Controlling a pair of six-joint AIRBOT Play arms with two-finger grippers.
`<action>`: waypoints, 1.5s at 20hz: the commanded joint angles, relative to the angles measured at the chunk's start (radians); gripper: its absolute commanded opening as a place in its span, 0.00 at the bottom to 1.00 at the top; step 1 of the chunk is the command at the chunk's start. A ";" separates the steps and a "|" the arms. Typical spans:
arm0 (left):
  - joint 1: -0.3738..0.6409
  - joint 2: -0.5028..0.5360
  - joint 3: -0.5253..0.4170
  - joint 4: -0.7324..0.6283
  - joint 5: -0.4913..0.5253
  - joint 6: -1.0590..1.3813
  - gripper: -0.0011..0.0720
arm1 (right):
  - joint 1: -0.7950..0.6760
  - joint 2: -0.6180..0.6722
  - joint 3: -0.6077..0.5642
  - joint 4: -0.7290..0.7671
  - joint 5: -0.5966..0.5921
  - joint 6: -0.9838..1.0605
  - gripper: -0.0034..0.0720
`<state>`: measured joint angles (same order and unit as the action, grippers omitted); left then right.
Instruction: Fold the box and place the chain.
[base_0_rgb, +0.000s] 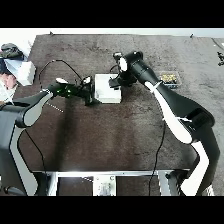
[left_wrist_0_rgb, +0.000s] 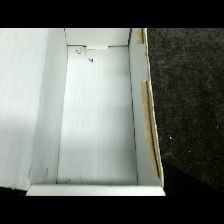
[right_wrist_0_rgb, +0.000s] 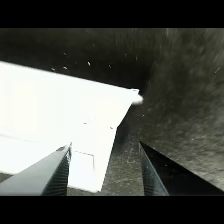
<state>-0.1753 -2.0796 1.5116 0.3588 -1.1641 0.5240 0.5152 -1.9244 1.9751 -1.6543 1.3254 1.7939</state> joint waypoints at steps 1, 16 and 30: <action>0.000 0.001 0.001 0.000 0.000 0.000 0.58 | -0.006 0.107 -0.056 -0.030 -0.095 -0.071 0.66; 0.000 0.001 0.001 0.000 0.001 0.000 0.58 | -0.565 0.184 -0.225 0.239 -0.298 -0.284 0.66; 0.000 0.001 0.001 0.000 0.002 0.000 0.58 | -0.584 -0.049 -0.120 0.216 -0.169 -0.408 0.41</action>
